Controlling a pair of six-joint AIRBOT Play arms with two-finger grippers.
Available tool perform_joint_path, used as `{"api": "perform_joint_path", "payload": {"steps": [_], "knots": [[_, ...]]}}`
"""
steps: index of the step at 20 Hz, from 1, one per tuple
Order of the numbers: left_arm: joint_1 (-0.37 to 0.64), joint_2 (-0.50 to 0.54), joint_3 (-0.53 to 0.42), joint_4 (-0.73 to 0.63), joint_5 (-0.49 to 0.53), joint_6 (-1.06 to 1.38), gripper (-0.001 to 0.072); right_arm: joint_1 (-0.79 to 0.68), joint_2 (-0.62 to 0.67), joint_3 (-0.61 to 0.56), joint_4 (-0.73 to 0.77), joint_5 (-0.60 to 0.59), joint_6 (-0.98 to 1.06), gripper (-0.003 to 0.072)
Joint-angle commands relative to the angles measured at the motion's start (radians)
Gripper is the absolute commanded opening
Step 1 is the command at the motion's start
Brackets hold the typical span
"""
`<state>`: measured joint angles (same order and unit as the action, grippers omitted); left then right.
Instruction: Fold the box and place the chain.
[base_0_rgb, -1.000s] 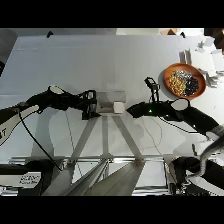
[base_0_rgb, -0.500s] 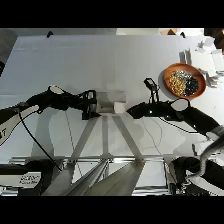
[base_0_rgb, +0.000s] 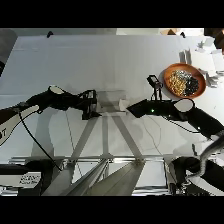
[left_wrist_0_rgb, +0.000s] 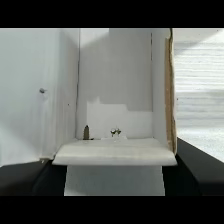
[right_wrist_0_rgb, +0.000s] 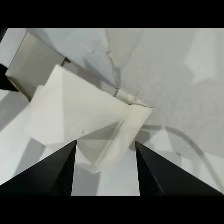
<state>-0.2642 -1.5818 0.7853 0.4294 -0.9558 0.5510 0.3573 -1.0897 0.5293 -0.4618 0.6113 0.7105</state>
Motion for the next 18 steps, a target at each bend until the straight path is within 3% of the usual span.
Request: {"api": "perform_joint_path", "payload": {"steps": [1, 3, 8, 12, 18], "knots": [[0.0, 0.0, 0.0, 0.002, -0.002, 0.002, 0.0276, 0.03, -0.009, 0.0, 0.024, -0.079, 0.001, 0.0422], [0.0, 0.0, 0.0, 0.002, -0.002, 0.002, 0.0276, 0.036, -0.01, 0.0, 0.091, -0.097, 0.0, 0.0427], [0.0, 0.0, 0.0, 0.002, -0.002, 0.002, 0.0276, 0.036, -0.026, 0.0, 0.115, -0.114, 0.079, 0.0538], [0.0, 0.0, 0.0, 0.002, -0.002, 0.002, 0.0276, 0.044, -0.102, 0.001, 0.096, -0.075, 0.139, 0.0539], [0.0, 0.0, 0.0, 0.002, -0.002, 0.002, 0.0276, 0.08, -0.105, 0.064, 0.099, -0.095, 0.097, 0.0538]]}}
